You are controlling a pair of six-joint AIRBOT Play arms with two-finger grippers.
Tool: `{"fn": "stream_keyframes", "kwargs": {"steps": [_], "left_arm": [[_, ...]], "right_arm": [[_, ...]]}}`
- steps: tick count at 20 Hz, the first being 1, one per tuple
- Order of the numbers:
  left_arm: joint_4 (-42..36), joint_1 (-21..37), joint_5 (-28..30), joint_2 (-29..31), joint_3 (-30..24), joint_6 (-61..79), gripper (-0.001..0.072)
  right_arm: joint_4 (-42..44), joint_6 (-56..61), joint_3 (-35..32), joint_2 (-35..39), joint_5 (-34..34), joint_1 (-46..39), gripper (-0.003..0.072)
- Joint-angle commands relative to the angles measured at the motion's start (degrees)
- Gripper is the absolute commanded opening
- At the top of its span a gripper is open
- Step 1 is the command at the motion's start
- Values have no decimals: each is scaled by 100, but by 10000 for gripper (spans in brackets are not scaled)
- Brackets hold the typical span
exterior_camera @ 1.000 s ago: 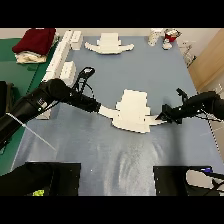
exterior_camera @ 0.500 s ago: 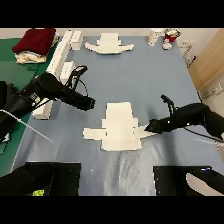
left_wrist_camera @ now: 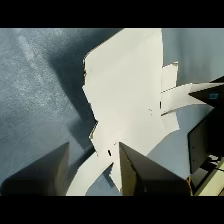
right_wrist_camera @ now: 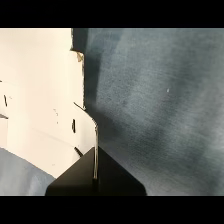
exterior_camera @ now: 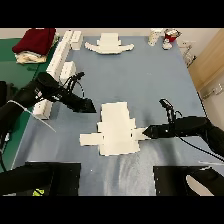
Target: Fold the box.
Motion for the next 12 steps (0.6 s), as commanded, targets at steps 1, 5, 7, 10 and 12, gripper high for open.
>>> {"fn": "stream_keyframes", "kwargs": {"steps": [1,5,7,10,12], "left_arm": [[-365,35,-59,-520,4,485,367],[-1294,37,68,-1285,168,1237,368],[-1305,37,83,-1681,422,1233,367],[-1307,33,81,-2223,793,1231,367],[-1394,33,0,-2492,1001,1237,367]], "right_arm": [[-7,-2,-28,48,76,28,2],[-11,-2,-28,48,50,28,2],[-11,-2,-28,48,48,28,2],[-11,0,-28,48,48,28,2],[-11,0,-28,48,48,28,2]]}}
